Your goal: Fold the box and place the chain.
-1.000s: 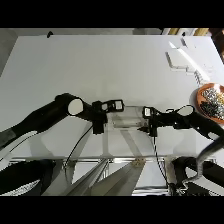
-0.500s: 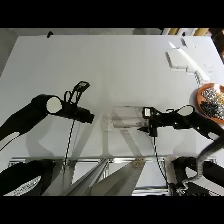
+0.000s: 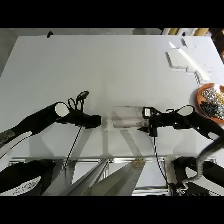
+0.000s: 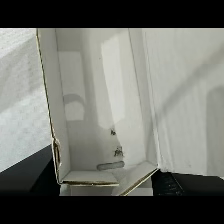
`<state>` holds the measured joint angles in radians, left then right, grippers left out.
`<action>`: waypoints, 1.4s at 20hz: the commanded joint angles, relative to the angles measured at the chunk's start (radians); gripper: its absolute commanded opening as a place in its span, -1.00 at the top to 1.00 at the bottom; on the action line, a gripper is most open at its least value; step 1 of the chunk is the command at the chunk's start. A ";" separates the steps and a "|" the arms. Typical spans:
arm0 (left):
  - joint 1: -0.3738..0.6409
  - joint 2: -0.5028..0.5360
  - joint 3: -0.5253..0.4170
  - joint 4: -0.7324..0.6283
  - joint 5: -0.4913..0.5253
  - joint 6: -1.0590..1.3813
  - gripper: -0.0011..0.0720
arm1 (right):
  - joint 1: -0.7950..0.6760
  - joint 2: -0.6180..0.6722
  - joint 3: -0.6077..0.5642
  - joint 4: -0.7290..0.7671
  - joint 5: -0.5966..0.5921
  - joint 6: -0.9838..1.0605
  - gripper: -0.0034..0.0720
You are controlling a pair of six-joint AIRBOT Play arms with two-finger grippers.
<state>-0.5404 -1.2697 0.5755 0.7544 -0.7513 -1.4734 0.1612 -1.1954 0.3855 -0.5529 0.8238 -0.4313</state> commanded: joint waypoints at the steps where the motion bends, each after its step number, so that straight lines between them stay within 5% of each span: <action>1: -0.031 -0.012 0.001 -0.093 0.026 0.011 0.94 | 0.000 0.001 0.001 0.000 0.000 0.000 -0.15; 10: -0.066 0.123 0.016 -0.101 0.060 0.008 0.91 | 0.000 0.001 0.001 0.000 0.000 0.000 -0.15; 13: -0.100 0.123 0.019 -0.119 0.100 0.010 0.48 | 0.000 0.001 0.001 0.000 0.000 0.000 -0.15; 17: -0.130 0.113 0.019 -0.118 0.135 0.011 0.16 | 0.000 0.001 0.001 0.000 0.000 0.000 -0.15; 21: -0.152 0.111 0.031 -0.111 0.150 0.011 0.15 | 0.000 0.001 0.001 0.000 0.000 0.000 -0.15; 23: -0.167 0.111 0.045 -0.110 0.158 0.011 -0.11 | 0.000 0.001 0.001 0.000 0.000 0.000 -0.15; 28: -0.217 0.061 0.089 -0.052 0.153 0.006 -0.11 | 0.000 0.001 0.001 0.000 0.000 0.000 -0.15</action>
<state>-0.7315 -1.1831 0.6418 0.6708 -0.5991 -1.4631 0.1612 -1.1954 0.3855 -0.5529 0.8238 -0.4316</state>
